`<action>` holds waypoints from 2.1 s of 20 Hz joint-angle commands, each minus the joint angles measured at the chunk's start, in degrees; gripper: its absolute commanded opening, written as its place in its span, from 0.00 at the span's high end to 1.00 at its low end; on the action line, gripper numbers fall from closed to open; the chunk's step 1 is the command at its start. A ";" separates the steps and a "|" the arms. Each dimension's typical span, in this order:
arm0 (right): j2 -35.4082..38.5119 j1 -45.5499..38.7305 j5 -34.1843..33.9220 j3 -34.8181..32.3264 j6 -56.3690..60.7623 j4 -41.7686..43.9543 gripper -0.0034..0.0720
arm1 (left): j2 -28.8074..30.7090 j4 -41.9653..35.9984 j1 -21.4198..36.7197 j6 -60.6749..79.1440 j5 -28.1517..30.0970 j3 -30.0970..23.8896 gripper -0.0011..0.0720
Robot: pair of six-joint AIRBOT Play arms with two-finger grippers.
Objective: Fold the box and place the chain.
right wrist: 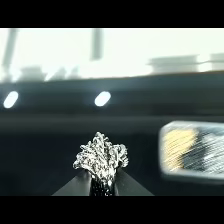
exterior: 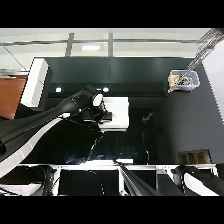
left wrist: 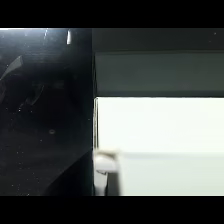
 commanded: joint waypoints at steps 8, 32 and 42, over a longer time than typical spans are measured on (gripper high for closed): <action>1.31 17.00 1.53 -11.32 -3.30 19.21 0.94 | -0.02 0.26 0.00 0.00 0.39 0.04 0.95; -10.73 28.41 -20.92 -41.66 -4.98 24.52 0.94 | -0.02 0.50 0.00 0.02 0.37 0.04 0.95; 0.11 14.88 -10.34 -41.57 -0.37 0.07 0.50 | -0.02 0.44 0.00 0.02 0.37 0.04 0.95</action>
